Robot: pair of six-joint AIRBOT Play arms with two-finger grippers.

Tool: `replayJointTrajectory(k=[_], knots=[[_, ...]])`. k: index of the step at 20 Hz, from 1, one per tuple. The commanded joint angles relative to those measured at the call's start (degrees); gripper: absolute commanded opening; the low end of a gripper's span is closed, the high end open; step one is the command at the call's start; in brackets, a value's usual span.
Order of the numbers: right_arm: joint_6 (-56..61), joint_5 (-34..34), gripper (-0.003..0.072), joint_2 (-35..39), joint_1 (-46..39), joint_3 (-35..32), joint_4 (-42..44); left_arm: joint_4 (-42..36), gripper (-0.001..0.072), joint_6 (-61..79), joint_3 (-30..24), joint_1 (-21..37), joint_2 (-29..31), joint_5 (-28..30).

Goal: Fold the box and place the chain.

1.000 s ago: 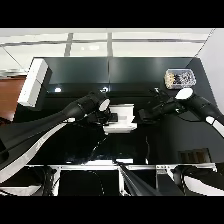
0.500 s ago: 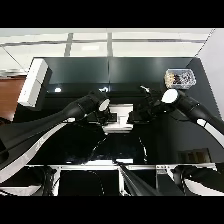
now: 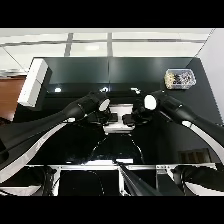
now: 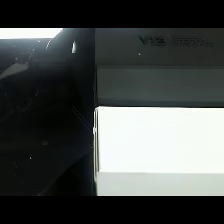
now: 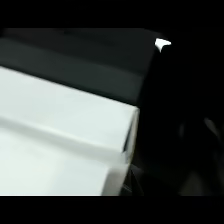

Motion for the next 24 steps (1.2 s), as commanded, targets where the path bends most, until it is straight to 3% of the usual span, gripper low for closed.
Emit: replayJointTrajectory(k=[1, 3, 8, 9, 17, 19, 23, 24], knots=[[8.48, 3.19, 0.0364, -2.99, 2.56, 3.17, -9.33, 0.13, 0.0028, 0.09, 0.02, 0.00, 0.00, -0.11], [14.93, 1.70, 0.0363, -3.08, 3.74, 3.32, -14.23, 0.15, 0.0028, 0.09, 0.02, 0.00, 0.00, -0.11], [16.04, 1.66, 0.0360, -3.54, 4.11, 3.32, -11.43, 0.13, 0.0028, 0.09, 0.02, 0.00, 0.00, -0.13], [16.22, 1.51, 0.0299, -3.54, 4.46, 3.32, -11.28, 0.15, 0.0028, 0.09, 0.02, 0.00, 0.02, -0.11], [20.70, 2.38, 0.0295, -4.66, 5.84, 3.32, -13.00, 0.15, 0.0028, 0.09, 0.02, 0.00, 0.02, -0.26], [20.11, 2.29, 0.0041, -4.66, 5.88, 3.32, -12.83, 0.15, 0.0028, 0.09, 0.02, 0.00, 0.00, -0.15], [20.06, 2.32, 0.0015, -4.59, 5.88, 3.32, -12.85, 0.15, 0.0028, 0.11, 0.02, 0.00, 0.00, -0.13], [20.04, 2.25, 0.0058, -4.52, 5.86, 3.32, -13.14, 0.15, 0.0028, 0.09, 0.02, 0.02, 0.02, -0.13]])
